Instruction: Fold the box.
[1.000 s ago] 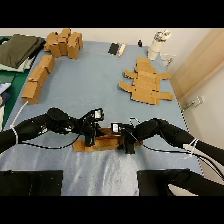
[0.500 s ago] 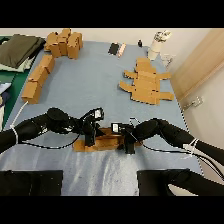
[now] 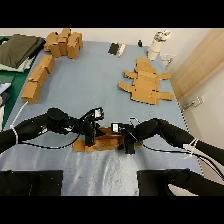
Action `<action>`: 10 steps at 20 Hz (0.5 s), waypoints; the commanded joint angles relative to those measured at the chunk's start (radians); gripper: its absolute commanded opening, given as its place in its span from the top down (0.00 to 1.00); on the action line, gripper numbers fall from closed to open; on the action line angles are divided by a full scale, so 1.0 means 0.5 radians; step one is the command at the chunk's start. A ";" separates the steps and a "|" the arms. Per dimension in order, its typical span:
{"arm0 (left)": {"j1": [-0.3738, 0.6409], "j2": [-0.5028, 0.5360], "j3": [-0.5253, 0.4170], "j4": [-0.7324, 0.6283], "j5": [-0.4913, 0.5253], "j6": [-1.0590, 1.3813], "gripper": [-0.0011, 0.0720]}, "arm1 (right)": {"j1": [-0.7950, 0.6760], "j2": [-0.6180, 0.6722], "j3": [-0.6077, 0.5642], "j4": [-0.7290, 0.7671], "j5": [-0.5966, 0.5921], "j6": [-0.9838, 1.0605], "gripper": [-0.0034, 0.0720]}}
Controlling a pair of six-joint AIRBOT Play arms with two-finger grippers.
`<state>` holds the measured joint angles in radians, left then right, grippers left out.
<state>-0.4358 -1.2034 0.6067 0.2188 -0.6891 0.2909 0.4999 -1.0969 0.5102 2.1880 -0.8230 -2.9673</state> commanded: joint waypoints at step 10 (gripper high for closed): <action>0.314 0.312 0.002 0.925 -0.208 -1.691 0.03 | 0.002 -0.002 -0.002 -0.002 -0.019 0.001 0.29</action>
<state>-0.3420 -1.1202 0.6075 0.4614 -0.7136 -0.2588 0.5007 -1.0969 0.5098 2.1880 -0.8310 -2.9681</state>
